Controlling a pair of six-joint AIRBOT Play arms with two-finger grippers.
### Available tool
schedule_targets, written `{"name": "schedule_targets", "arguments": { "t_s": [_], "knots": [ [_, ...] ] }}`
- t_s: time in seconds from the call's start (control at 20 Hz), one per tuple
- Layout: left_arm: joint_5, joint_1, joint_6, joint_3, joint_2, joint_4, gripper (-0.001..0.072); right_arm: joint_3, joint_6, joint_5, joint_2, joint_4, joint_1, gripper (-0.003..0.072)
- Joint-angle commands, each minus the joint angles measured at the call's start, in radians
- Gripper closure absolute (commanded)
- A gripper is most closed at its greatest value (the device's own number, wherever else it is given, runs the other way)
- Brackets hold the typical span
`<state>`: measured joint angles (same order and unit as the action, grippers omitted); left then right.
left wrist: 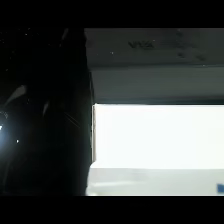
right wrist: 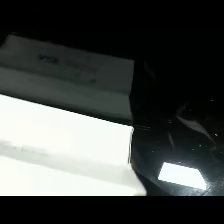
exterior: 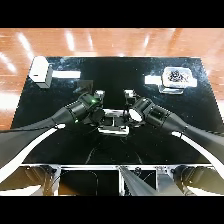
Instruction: Fold the box and place the chain.
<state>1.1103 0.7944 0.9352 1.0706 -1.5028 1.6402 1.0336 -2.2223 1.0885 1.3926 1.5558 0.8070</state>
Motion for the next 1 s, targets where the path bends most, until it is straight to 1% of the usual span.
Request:
{"name": "schedule_targets", "arguments": {
  "t_s": [0.0,0.35,0.45,0.95],
  "knots": [
    [0.013,0.000,0.000,0.000,0.000,-0.004,0.0686,0.001,-0.023,0.046,0.027,0.033,-0.008,0.0370],
    [0.014,0.000,0.000,0.000,0.000,-0.004,0.0687,0.001,-0.035,0.040,0.040,0.031,-0.011,0.0372],
    [0.013,0.000,0.000,0.000,0.000,-0.004,0.0687,0.001,-0.039,0.037,0.050,0.031,-0.011,0.0480],
    [0.013,0.000,0.000,0.000,0.000,-0.004,0.0686,0.001,-0.036,0.028,0.089,0.012,-0.018,0.0481]
  ]
}}
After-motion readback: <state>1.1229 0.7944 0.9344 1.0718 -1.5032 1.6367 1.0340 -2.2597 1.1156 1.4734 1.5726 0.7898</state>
